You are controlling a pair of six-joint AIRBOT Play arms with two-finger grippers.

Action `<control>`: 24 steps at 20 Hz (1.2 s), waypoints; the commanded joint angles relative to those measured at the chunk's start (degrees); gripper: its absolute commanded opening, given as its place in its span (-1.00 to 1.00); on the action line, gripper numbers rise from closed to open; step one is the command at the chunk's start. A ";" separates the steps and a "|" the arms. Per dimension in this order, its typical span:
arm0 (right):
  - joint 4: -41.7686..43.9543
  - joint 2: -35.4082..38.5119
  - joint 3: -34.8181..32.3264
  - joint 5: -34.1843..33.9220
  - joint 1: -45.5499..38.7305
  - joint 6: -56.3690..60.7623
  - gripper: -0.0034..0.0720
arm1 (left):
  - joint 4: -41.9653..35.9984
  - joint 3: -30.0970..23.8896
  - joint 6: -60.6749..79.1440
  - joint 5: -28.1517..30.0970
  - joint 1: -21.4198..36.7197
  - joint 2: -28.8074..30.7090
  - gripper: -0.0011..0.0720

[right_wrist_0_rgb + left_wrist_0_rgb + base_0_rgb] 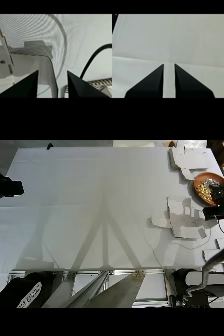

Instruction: Fold the box and place the chain.

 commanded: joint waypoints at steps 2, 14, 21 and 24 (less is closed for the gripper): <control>0.50 -0.50 0.04 2.03 -0.02 -0.13 -0.44 | 0.02 -0.02 0.00 0.00 -0.02 -0.02 -0.55; 6.25 3.50 0.04 5.33 3.37 0.22 -0.87 | 0.02 -0.04 0.00 0.00 -0.02 -0.02 -0.56; 18.25 8.07 0.04 1.44 17.90 -1.81 -0.88 | 0.02 -0.02 0.00 0.00 -0.02 -0.02 -0.55; 27.63 9.18 0.04 -4.11 24.41 -1.97 -0.88 | 0.02 -0.02 0.00 -0.02 -0.02 -0.02 -0.55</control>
